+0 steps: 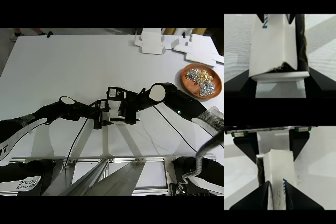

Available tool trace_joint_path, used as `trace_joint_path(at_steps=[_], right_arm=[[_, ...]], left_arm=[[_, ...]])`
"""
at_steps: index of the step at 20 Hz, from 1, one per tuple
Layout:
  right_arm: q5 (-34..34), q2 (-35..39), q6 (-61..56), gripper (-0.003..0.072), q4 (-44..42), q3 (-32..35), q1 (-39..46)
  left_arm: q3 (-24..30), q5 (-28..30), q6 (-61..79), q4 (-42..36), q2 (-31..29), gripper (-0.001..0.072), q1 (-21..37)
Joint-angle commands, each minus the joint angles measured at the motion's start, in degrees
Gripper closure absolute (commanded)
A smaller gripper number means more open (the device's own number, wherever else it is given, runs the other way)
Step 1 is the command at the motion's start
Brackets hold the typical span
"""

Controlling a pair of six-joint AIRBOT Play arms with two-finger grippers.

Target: Fold the box and place the chain.

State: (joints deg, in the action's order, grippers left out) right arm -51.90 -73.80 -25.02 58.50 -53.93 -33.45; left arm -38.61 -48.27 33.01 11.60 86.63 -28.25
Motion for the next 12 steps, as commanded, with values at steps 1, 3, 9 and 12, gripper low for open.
trace_joint_path(at_steps=[1,3,9,12], right_arm=[[1.33,-0.02,-0.48,0.051,1.01,0.02,-0.17],[0.92,-0.02,-0.61,0.0507,0.79,0.02,-0.17],[0.13,-0.02,-0.59,0.0505,0.59,0.04,-0.17],[0.15,-0.02,-0.57,0.0505,0.61,0.15,-0.17]], left_arm=[[0.0,-0.39,0.15,0.2,-0.04,0.0367,-0.04],[0.0,-0.39,0.15,0.2,-0.04,0.0367,-0.04],[0.0,-0.37,0.13,0.2,-0.04,0.0367,-0.04],[0.0,-0.39,0.15,0.2,-0.04,0.0367,-0.04]])
